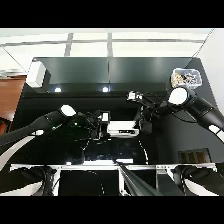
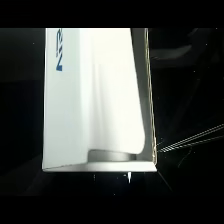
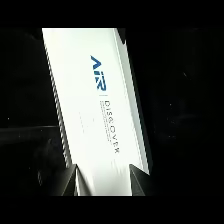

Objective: Fold the box and place the chain.

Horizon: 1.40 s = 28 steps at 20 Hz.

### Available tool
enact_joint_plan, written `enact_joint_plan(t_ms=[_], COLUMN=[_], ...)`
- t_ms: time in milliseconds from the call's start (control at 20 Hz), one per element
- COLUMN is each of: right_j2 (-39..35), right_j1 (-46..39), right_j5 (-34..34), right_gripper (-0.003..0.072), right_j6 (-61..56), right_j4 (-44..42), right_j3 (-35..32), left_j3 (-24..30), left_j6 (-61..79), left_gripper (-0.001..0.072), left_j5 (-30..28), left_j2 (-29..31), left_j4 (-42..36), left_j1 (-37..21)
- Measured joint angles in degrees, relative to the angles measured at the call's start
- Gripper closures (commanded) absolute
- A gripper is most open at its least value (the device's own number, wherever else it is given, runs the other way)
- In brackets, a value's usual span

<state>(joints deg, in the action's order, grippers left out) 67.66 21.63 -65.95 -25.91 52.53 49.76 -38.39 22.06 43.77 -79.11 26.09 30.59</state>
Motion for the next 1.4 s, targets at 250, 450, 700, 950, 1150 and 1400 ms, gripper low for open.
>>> enact_joint_plan(t_ms=[250,450,700,950,1150,1400], right_j2=[0.0,0.0,0.0,0.0,0.0,0.0], right_j1=[0.0,0.0,0.0,0.0,0.0,0.98], right_j5=[-0.61,-0.92,-1.2,-1.18,-0.94,-0.61], right_gripper=[0.032,0.032,0.032,0.0394,0.0421,0.041], right_j6=[0.13,0.15,0.15,0.15,0.15,0.13], right_j4=[0.31,0.31,0.39,0.57,0.61,1.88], right_j3=[-0.35,-1.05,-1.36,-1.44,-1.44,-1.53], left_j3=[0.0,0.0,0.0,0.0,0.0,0.0], left_j6=[0.0,0.02,0.04,0.04,0.0,0.0], left_gripper=[0.0245,0.0245,0.0245,0.0245,0.0245,0.0245], left_j5=[0.0,0.02,0.07,0.04,0.07,0.07], left_j2=[0.0,0.0,0.0,0.0,0.0,0.0], left_j4=[0.0,0.02,0.02,0.02,0.02,0.02], left_j1=[0.0,0.0,0.02,0.0,0.0,0.02])
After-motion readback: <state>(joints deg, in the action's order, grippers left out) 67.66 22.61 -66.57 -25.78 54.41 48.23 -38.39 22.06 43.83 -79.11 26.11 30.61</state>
